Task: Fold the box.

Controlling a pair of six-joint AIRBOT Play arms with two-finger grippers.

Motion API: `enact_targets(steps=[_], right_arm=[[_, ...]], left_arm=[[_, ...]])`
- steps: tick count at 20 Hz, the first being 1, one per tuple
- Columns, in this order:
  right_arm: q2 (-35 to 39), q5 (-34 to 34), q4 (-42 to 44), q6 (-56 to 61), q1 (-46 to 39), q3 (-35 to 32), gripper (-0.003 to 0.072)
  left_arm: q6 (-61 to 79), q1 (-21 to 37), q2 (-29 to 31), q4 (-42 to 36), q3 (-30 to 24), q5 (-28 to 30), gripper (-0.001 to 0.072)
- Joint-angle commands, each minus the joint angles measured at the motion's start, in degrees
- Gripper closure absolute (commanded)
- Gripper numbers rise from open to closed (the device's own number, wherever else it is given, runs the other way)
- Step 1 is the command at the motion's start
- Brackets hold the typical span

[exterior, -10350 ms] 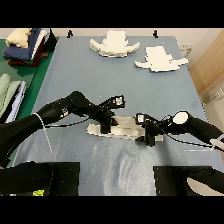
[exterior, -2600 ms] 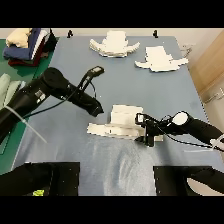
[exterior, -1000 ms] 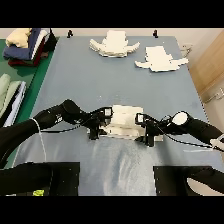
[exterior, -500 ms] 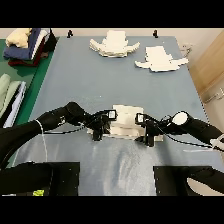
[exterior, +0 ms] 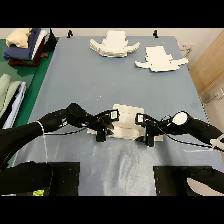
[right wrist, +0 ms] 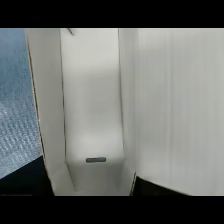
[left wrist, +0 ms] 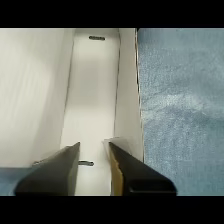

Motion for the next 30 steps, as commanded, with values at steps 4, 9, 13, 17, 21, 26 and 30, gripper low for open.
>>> enact_targets(steps=[4,9,13,17,21,26,30], right_arm=[[0.0,0.0,0.1,0.1,0.0,0.0,0.0196],[0.0,0.0,0.1,0.1,0.0,0.0,0.0196],[0.0,0.0,0.1,0.1,0.0,0.0,0.0196],[0.0,0.0,0.1,0.1,0.0,0.0,0.0196],[0.0,0.0,0.1,0.1,0.0,0.0,0.0196],[0.0,0.0,0.4,-0.6,0.0,0.2,0.0196],[0.1,1.1,0.6,-6.1,0.0,0.2,0.0196]], left_arm=[[-0.4,-0.2,0.0,0.2,-0.6,-2.8,0.017],[-2.1,0.0,0.0,0.2,-0.5,-2.2,0.017],[-2.5,0.3,0.1,2.5,-0.5,0.4,0.0643],[-8.1,1.1,2.5,10.8,-0.4,0.7,0.0666],[-23.8,3.7,8.9,22.9,-0.4,0.6,0.0667],[-50.7,12.2,17.6,33.6,-0.4,-4.2,0.0695],[-53.4,18.4,18.9,33.6,-0.4,-11.6,0.0695]])
